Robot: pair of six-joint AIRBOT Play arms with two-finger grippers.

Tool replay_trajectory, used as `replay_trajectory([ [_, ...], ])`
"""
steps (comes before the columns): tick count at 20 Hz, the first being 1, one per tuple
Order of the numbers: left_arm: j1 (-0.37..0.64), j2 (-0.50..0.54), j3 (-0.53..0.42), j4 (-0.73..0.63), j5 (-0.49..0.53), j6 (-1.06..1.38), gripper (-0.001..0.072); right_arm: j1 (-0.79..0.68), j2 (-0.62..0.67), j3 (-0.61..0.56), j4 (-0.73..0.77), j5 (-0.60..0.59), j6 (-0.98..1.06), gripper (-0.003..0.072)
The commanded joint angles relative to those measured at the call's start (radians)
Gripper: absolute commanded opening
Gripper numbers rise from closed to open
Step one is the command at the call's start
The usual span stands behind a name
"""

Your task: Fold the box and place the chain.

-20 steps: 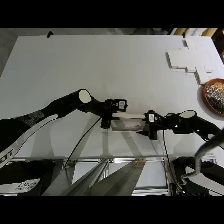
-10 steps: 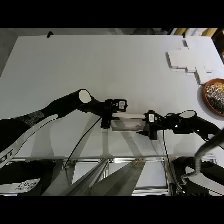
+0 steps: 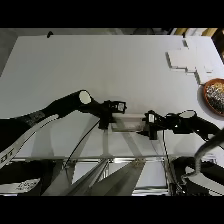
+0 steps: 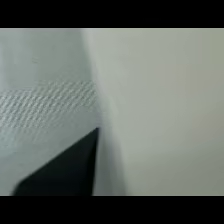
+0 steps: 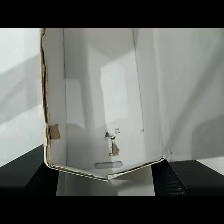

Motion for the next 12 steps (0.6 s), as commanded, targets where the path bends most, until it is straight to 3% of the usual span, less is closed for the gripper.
replay_trajectory([
  [1,0.001,0.021,0.002,-0.014,-0.022,-0.031,0.0374,0.000,0.000,0.000,0.005,-0.002,0.000,0.0549],
  [3,0.002,0.043,0.002,0.032,-0.024,-0.100,0.0502,0.000,0.000,0.000,0.005,-0.002,0.000,0.0549],
  [7,0.002,0.098,0.002,0.275,-0.095,-0.327,0.0504,0.000,0.000,0.000,0.005,-0.002,0.000,0.0549],
  [8,0.002,0.118,0.002,0.330,-0.130,-0.387,0.0456,0.000,0.000,0.000,0.005,-0.002,0.000,0.0549],
  [10,0.002,0.172,0.002,0.408,-0.221,-0.478,0.0119,0.000,0.000,0.000,0.005,-0.002,0.000,0.0549],
  [12,0.000,0.223,0.002,0.415,-0.290,-0.498,0.0010,0.000,0.000,0.000,0.005,-0.002,0.000,0.0549],
])
